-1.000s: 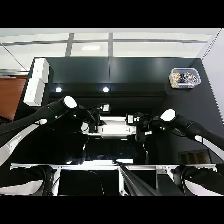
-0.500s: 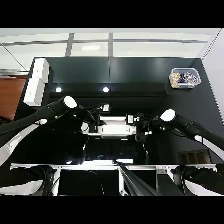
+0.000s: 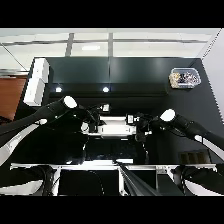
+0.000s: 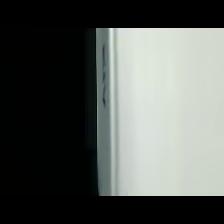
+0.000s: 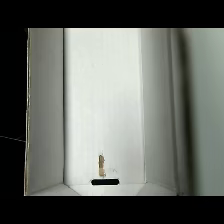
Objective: Fold the box and place the chain.
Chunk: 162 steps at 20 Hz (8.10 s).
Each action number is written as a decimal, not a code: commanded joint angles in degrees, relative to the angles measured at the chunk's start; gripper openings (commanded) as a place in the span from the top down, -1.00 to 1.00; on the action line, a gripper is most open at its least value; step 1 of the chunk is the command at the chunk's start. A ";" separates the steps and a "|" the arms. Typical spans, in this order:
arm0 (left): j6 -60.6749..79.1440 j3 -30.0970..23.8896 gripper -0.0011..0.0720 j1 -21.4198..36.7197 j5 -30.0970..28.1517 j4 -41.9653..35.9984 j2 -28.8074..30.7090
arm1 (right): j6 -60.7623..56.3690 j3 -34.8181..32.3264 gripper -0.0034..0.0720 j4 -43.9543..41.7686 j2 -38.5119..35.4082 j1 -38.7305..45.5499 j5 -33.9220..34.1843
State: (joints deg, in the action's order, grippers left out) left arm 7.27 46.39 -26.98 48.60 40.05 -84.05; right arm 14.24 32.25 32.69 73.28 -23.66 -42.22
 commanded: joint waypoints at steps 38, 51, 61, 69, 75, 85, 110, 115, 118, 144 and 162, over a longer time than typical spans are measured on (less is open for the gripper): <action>-49.94 1.46 0.87 6.58 25.88 25.31 24.44 | -0.96 -0.02 -0.34 0.79 0.04 -0.04 0.24; -37.51 -8.44 0.89 -4.26 -20.33 -5.42 22.67 | -0.96 -0.02 -0.34 0.81 0.04 -0.04 0.20; -45.16 2.40 0.89 -4.33 -1.14 7.80 4.74 | -0.96 -0.02 -0.34 0.81 0.04 -0.04 0.20; -45.48 10.43 0.90 -2.45 3.74 12.61 8.24 | -0.96 -0.02 -0.34 0.81 0.04 -0.04 0.20; -54.05 2.95 0.90 2.21 3.26 14.36 24.92 | -0.96 -0.02 -0.34 0.81 0.04 -0.04 0.22; -20.33 -12.44 -0.96 1.64 3.56 14.95 27.54 | -0.94 -0.02 -0.34 0.81 0.04 -0.04 0.20; -6.19 -9.84 0.24 -0.04 -0.07 1.03 15.78 | -0.96 -0.02 -0.34 0.81 0.04 -0.04 0.15; -6.19 -9.84 0.24 -0.04 -0.31 -6.10 12.48 | -0.96 -0.02 -0.34 0.79 0.04 -0.04 0.00; -5.97 -9.86 0.52 -0.04 -0.92 -6.16 11.56 | -0.96 -0.02 -0.34 0.79 0.04 -0.04 0.00; -43.67 -9.16 0.90 5.16 0.13 14.32 21.29 | -0.96 -0.02 -0.34 0.79 0.04 -0.04 0.02; -65.64 -18.23 0.89 25.46 15.56 -15.30 3.76 | -0.96 -0.02 -0.35 0.79 0.04 -0.04 0.02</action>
State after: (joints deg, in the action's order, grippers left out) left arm -63.64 27.07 2.09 63.53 33.08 -75.48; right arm 13.28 32.25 33.47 73.30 -23.66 -42.17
